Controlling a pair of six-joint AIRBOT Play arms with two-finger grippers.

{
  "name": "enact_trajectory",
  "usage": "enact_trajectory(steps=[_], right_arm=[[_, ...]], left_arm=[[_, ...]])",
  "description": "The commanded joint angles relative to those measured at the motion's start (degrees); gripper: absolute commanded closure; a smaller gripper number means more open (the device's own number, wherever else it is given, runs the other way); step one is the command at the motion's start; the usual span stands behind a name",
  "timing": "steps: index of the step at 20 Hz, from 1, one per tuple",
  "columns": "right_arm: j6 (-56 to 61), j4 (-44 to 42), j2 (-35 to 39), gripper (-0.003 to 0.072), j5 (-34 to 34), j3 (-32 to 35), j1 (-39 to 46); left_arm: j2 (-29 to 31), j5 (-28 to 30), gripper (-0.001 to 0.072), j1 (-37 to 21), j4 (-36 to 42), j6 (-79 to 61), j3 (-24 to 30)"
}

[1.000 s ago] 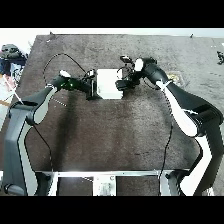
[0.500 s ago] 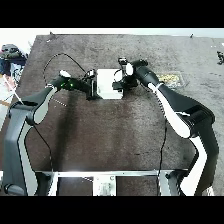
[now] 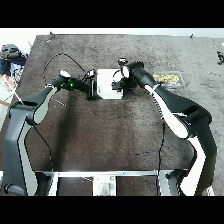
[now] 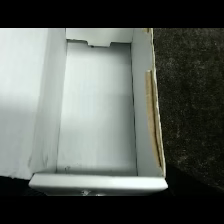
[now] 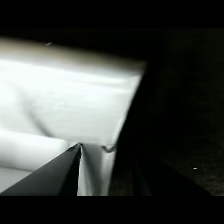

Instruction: Fold the box and place the chain.

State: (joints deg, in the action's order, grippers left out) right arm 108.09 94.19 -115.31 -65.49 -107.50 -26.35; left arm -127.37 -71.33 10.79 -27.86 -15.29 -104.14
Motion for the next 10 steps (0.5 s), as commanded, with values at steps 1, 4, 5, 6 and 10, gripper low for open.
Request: enact_trajectory(steps=[1,4,5,6,10], right_arm=[[2.8,1.4,-0.6,0.035,0.4,0.0,-0.1],[3.8,1.4,-1.8,0.035,0.3,0.0,-0.3],[3.8,1.5,-1.8,0.035,0.4,0.0,-0.5],[3.9,1.9,-1.8,0.0351,0.5,0.0,-0.6],[4.7,2.1,-1.8,0.0474,0.4,0.0,-0.7]], left_arm=[[0.0,0.0,0.0263,0.0,0.0,0.0,0.0],[0.0,0.0,0.0262,0.0,0.0,0.0,0.0],[0.0,0.0,0.0263,0.0,0.0,0.0,0.0],[0.0,0.0,0.0263,0.0,0.0,0.0,0.0],[0.0,0.0,0.0262,0.0,0.0,0.0,0.0]])
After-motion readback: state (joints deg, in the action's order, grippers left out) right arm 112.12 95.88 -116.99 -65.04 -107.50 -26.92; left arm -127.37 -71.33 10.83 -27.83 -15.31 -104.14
